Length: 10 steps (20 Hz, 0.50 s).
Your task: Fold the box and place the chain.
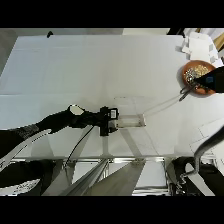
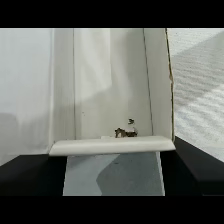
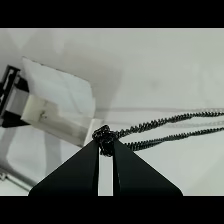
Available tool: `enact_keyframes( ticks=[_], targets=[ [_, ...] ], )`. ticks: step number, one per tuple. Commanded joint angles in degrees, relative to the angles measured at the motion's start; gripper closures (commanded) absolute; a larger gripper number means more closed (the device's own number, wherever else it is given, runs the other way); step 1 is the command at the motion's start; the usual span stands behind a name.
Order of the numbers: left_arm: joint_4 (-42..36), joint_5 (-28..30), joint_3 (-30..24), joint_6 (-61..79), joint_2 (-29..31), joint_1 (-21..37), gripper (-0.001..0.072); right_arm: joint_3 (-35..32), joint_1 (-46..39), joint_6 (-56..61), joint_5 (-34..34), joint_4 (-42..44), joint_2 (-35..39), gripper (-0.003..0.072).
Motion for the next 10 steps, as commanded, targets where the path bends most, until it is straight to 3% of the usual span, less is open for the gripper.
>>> enact_keyframes(
  ticks=[1, 10],
  targets=[
    [0.0, 0.0, 0.0, 0.0, 0.0, 0.0, 0.0459, 0.0, 6.5, 2.0, 0.0, 0.5, 0.3, 0.0678],
    [0.0, 0.0, 0.0, 0.0, 0.0, 0.0, 0.0459, 0.0, 18.3, 5.5, -4.8, 0.5, 0.3, 0.0678]
  ],
)
